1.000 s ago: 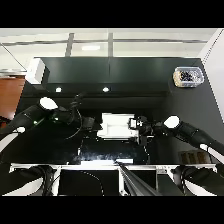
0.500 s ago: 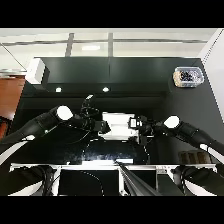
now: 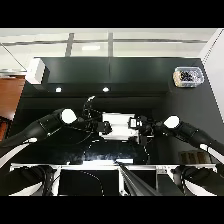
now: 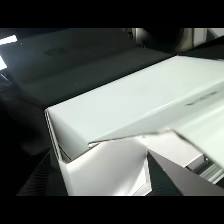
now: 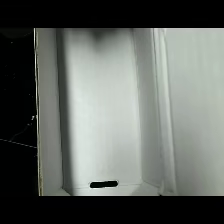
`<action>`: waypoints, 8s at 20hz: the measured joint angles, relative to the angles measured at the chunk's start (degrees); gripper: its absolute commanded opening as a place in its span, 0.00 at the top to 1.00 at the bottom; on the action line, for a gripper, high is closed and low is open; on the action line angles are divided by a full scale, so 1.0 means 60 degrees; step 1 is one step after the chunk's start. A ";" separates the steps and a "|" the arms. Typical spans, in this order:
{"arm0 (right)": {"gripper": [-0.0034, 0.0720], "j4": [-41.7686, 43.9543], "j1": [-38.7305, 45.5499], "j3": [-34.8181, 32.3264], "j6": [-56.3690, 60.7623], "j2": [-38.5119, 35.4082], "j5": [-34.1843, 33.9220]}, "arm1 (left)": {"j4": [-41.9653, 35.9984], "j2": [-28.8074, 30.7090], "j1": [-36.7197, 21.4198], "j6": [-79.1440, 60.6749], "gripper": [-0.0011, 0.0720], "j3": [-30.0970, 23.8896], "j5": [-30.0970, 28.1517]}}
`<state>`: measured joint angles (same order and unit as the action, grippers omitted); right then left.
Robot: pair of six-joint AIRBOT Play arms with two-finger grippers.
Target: Fold the box and place the chain.
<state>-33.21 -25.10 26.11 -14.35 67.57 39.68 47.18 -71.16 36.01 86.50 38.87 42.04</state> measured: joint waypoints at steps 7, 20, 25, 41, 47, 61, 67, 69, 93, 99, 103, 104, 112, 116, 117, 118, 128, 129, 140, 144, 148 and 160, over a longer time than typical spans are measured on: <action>0.24 0.0004 0.0000 0.0000 0.0000 0.0000 -0.0011 | 0.1570 0.0000 0.0178 0.1392 0.06 0.0488 0.0251; 0.24 0.0000 0.0004 0.0000 0.0011 0.0000 0.0011 | 0.2073 -0.0004 0.0353 0.2171 0.04 0.0892 0.0579; 0.24 -0.0004 0.0000 0.0000 0.0007 0.0000 0.0022 | 0.2124 -0.0004 0.0572 0.2517 0.05 0.0998 0.0612; 0.24 0.0000 0.0000 0.0000 0.0018 0.0000 -0.0011 | 0.2841 0.0911 -0.0138 0.2463 0.02 0.1639 0.2240; 0.24 0.0000 0.0004 0.0000 0.0040 0.0000 -0.0033 | 0.3974 0.2699 -0.1610 0.2390 0.95 0.1596 0.3497; 0.24 0.0004 0.0000 0.0000 0.0066 0.0000 -0.0055 | -0.2229 0.2386 -0.6058 -0.2969 0.95 -0.3424 0.2412; 0.24 0.0004 0.0000 0.0000 0.0066 0.0000 -0.0055 | -0.3351 0.0299 -0.4659 -0.4360 0.94 -0.2688 0.1974; 0.24 0.0004 0.0004 0.0000 0.0066 0.0000 -0.0055 | -0.3483 0.0015 -0.4215 -0.4484 0.83 -0.2299 0.1836; 0.24 0.0000 0.0004 0.0000 0.0069 0.0000 -0.0058 | -0.1781 -0.0699 -0.4732 -0.3705 0.95 -0.1530 0.2280; 0.24 0.0000 0.0004 0.0000 0.0069 0.0007 -0.0058 | -0.3013 -0.0951 -0.4131 -0.4969 0.94 -0.1559 0.2036; 0.24 0.0000 0.0000 0.0000 0.0069 0.0007 -0.0058 | -0.3490 -0.0175 -0.4014 -0.5359 0.41 -0.1559 0.2076; 0.24 0.0000 0.0004 0.0000 0.0069 0.0004 -0.0058 | -0.3544 0.0036 -0.3949 -0.5464 0.40 -0.1559 0.2124; 0.24 0.0000 0.0000 0.0000 0.0069 0.0007 -0.0062 | -0.3738 0.0619 -0.2736 -0.5745 0.40 -0.1537 0.1821; 0.24 0.0000 0.0000 0.0000 0.0069 0.0007 -0.0062 | -0.3781 0.0656 -0.2419 -0.5595 0.41 -0.1406 0.1588; 0.24 0.0000 0.0000 0.0000 0.0069 0.0007 -0.0062 | -0.3770 0.0663 -0.2364 -0.5544 0.41 -0.1355 0.1566; 0.24 0.0000 0.0000 0.0000 0.0073 0.0007 -0.0062 | -0.3730 0.0663 -0.2302 -0.5402 0.41 -0.1293 0.1497; 0.24 0.0000 0.0004 0.0000 0.0073 0.0007 -0.0062 | 0.0160 0.0663 -0.0379 -0.0783 0.41 0.0135 0.0645; 0.24 0.0000 0.0000 0.0000 0.0073 0.0004 -0.0062 | 0.0714 0.0659 -0.0153 -0.0168 0.41 0.0255 0.0627; 0.24 0.0000 0.0004 0.0000 0.0069 0.0007 -0.0073 | 0.4255 0.0375 0.1282 0.3785 0.41 0.0827 0.0565; 0.24 0.0000 0.0004 0.0000 0.0069 0.0007 -0.0073 | 0.5133 -0.0310 0.1701 0.5388 0.41 0.1501 0.1122; 0.24 0.0000 0.0000 0.0000 0.0069 0.0007 -0.0069 | 0.5858 -0.0871 0.1963 0.6459 0.41 0.2131 0.1719; 0.24 0.0000 0.0000 0.0000 0.0069 0.0007 -0.0066 | 0.6218 -0.2142 0.2255 0.7275 0.51 0.3351 0.2867</action>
<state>-33.21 -25.10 26.11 -13.93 67.61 39.29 84.49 -84.01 49.54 130.15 58.98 59.24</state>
